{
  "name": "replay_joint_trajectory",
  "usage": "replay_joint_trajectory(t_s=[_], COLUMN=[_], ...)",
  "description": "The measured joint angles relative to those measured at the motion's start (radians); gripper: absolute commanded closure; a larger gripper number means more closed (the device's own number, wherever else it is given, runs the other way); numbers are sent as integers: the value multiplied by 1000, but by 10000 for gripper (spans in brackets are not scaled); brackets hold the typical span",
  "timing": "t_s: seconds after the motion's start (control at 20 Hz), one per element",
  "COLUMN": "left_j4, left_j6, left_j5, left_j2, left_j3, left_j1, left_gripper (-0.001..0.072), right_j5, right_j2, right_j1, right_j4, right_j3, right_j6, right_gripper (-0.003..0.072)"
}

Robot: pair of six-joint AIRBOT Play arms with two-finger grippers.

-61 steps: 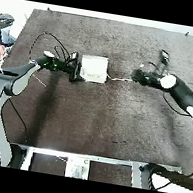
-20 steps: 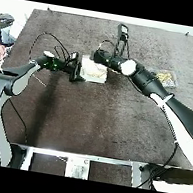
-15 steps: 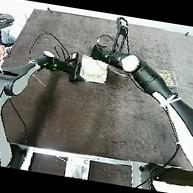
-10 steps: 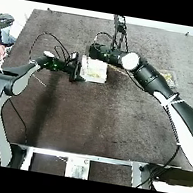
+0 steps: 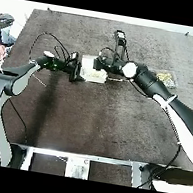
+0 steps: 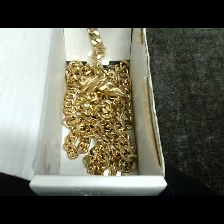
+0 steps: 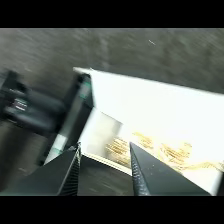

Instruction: Fold the box and place the chain.

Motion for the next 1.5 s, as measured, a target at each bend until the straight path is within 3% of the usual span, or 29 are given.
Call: replay_joint_trajectory(t_s=[0.2, 0.6, 0.9, 1.15, 1.2, 1.25, 1.3, 1.5], left_j4=[0, 0, 0, 0, 0, 0, 0, 0], left_j6=[0, 0, 0, 0, 0, 0, 0, 0], left_j5=[0, 0, 0, 0, 0, 0, 0, 0], left_j2=[0, 0, 0, 0, 0, 0, 0, 0], left_j3=[0, 0, 0, 0, 0, 0, 0, 0], left_j1=[0, 0, 0, 0, 0, 0, 0, 0], left_gripper=[434, 434, 434, 434, 434, 434, 434, 434], right_j5=[79, 24, -111, -175, -177, -188, -195, -217], right_j2=[22, 91, 26, -68, -89, -109, -124, -138], right_j1=[-114, -446, -534, -526, -522, -521, -521, -499], right_j4=[-55, -84, -72, -46, -42, -39, -37, -35], right_j3=[-59, -319, -351, -290, -278, -267, -259, -246], right_j6=[12, 176, 289, 323, 330, 339, 347, 346], right_gripper=[346, 346, 347, 349, 370, 601, 646, 674])
